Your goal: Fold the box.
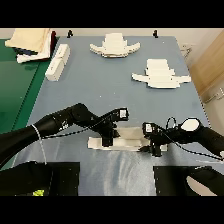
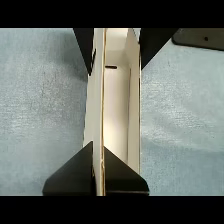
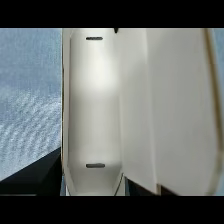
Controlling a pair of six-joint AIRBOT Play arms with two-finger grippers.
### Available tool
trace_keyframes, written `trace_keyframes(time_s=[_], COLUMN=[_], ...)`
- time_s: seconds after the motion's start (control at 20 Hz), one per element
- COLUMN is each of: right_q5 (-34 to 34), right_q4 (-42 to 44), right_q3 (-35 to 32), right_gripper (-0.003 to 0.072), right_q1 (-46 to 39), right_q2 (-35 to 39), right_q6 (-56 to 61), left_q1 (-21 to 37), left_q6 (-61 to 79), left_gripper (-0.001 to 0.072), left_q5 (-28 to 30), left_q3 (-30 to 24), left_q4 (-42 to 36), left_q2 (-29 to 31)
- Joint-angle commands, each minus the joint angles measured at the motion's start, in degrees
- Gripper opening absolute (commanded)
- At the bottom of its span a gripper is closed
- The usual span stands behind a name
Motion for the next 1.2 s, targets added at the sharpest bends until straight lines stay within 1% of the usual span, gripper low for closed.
trace_keyframes(time_s=[0.0, 0.15, 0.25, 0.35, 0.55, 0.65, 0.9, 0.95, 1.0, 1.05, 1.15], right_q5=[0.3, 0.6, 0.1, -0.6, -0.6, -0.5, -0.8, -1.4, -3.4, -4.6, -4.5], right_q4=[-0.4, 0.5, 0.4, -1.7, -3.9, -4.6, -3.3, -3.3, -3.3, -3.4, -3.4], right_q3=[-0.6, -0.5, -0.6, -0.6, -0.6, -0.6, -1.9, -1.9, -1.9, -1.9, -1.9], right_gripper=[0.0508, 0.0509, 0.0509, 0.0508, 0.0514, 0.0533, 0.0535, 0.0591, 0.0719, 0.0720, 0.0720], right_q1=[0.6, 1.3, 1.3, 1.3, 1.3, 1.3, 1.3, 1.3, 1.3, 1.3, 1.3], right_q2=[-0.3, 1.4, 1.9, 1.8, 1.7, 1.7, 1.9, 1.9, 1.9, 1.9, 1.9], right_q6=[0.0, 0.2, 4.5, 9.2, 9.1, 9.1, 9.2, 9.7, 11.6, 12.8, 12.7], left_q1=[0.0, 0.0, 0.0, 0.0, 0.0, 0.0, 0.0, 0.0, 0.0, 0.0, 0.0], left_q6=[0.0, 0.0, 0.0, 0.0, 0.0, 0.0, 0.0, 0.0, 0.0, 0.0, 0.0], left_gripper=[0.0016, 0.0016, 0.0016, 0.0016, 0.0016, 0.0016, 0.0016, 0.0016, 0.0016, 0.0016, 0.0016], left_q5=[0.2, 0.2, 0.2, 0.2, 0.2, 0.2, 0.2, 0.2, 0.2, 0.2, 0.2], left_q3=[0.0, 0.0, 0.0, 0.0, 0.0, 0.0, 0.0, 0.0, 0.0, 0.0, 0.0], left_q4=[0.0, 0.0, 0.0, 0.0, 0.0, 0.0, 0.0, 0.0, 0.0, 0.0, 0.0], left_q2=[0.0, 0.0, 0.0, 0.0, 0.0, 0.0, 0.0, 0.0, 0.0, 0.0, 0.0])
